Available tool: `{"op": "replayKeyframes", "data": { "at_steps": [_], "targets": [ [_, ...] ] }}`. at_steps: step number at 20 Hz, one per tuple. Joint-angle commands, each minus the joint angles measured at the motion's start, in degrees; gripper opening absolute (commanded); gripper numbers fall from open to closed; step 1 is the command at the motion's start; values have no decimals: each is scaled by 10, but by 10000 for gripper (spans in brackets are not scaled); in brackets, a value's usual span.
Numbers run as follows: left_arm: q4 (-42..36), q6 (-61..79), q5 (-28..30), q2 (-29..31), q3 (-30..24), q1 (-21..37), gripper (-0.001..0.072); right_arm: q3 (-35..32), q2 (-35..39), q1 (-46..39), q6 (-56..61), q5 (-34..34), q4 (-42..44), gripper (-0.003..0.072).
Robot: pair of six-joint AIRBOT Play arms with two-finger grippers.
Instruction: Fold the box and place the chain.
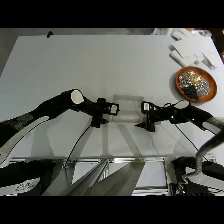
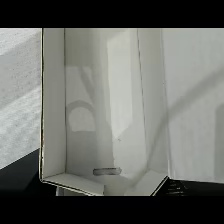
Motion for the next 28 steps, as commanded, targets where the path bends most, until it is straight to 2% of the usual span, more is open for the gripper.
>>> {"op": "replayKeyframes", "data": {
  "at_steps": [1,5,7,9,23,24,25,27,28],
  "targets": [
    [-3,-3,11,-2,0,-1,340,0,0,0,0,0,0,396],
    [-15,-3,15,-4,0,-1,308,0,0,0,0,0,0,396],
    [-17,-2,20,-4,0,-1,188,0,0,0,0,0,0,396],
    [-18,-2,29,-4,0,-6,150,0,0,0,0,0,0,396],
    [-71,2,43,-15,0,-33,134,0,0,0,0,0,0,396],
    [-76,2,45,-17,0,-34,142,0,0,0,0,0,0,396],
    [-76,1,44,-20,0,-34,191,0,0,0,0,0,0,396],
    [-77,1,45,-26,0,-38,406,0,0,0,0,0,0,396],
    [-77,-1,44,-27,0,-41,468,0,0,0,0,0,0,396]
  ]
}}
